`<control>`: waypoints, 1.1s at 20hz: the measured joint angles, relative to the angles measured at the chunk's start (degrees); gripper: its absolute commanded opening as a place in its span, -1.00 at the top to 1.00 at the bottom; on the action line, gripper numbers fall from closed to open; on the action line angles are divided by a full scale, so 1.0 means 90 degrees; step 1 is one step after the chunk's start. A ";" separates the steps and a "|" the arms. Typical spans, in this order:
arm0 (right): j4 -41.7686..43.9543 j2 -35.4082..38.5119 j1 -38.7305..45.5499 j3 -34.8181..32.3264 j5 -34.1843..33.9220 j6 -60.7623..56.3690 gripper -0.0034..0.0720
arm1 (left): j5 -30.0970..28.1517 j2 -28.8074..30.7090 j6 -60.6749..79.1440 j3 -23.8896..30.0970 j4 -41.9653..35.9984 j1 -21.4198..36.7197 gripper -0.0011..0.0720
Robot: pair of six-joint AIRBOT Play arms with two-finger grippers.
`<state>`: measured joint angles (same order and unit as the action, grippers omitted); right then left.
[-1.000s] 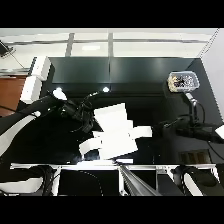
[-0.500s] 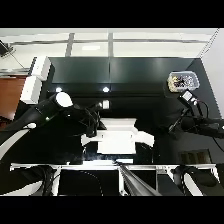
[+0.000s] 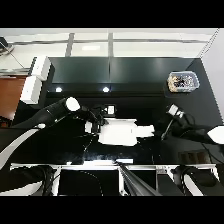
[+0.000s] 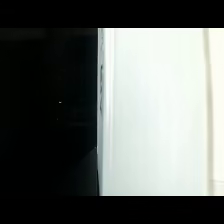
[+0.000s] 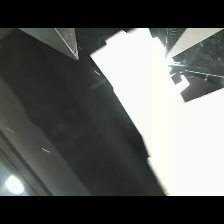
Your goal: Fold the box and place the chain.
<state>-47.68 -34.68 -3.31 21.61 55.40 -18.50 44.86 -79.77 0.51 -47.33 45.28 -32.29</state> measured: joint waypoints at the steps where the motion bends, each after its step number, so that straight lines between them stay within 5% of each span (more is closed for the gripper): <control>1: 0.0039 -0.0046 -0.0216 -0.0104 -0.0151 0.0100 -0.74 | -0.0032 -0.0041 0.0019 0.0000 -0.0053 -0.0002 0.89; 13: 0.0180 -0.1447 -0.2691 -0.0374 -0.1625 0.0663 -0.74 | -0.0092 -0.0163 0.0063 0.0000 -0.0170 -0.0010 0.89; 22: 0.0272 -0.1605 -0.3121 -0.0117 -0.2324 0.0702 -0.74 | -0.0100 -0.0163 0.0063 0.0000 -0.0165 -0.0010 0.89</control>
